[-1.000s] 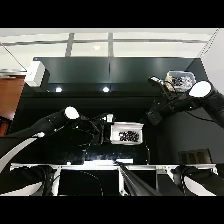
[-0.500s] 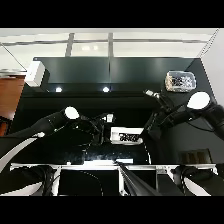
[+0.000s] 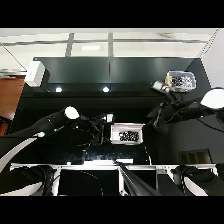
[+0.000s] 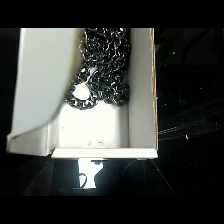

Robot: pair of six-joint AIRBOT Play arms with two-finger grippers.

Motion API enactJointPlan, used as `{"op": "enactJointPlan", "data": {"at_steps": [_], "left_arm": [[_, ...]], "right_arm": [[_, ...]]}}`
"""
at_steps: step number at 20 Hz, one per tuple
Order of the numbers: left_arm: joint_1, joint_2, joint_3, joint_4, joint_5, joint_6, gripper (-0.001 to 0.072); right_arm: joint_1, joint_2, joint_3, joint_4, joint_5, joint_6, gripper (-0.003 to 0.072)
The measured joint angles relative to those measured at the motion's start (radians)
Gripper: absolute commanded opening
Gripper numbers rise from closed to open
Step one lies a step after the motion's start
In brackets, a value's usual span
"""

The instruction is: Fold the box and place the chain.

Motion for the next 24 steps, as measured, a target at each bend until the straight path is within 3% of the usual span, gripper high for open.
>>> {"op": "enactJointPlan", "data": {"at_steps": [4,9,24], "left_arm": [[0.000,-0.002,0.000,0.000,0.000,0.000,0.0310],[0.000,-0.002,0.000,0.000,0.000,0.001,0.0310],[-0.001,-0.002,0.000,0.000,0.001,0.001,0.0310]], "right_arm": [[-0.069,0.040,-0.074,0.102,-0.107,0.005,0.0720],[-0.005,0.039,-0.226,0.214,-0.253,-0.086,0.0720],[0.127,0.038,-0.275,0.108,-0.226,-0.225,0.0720]]}}
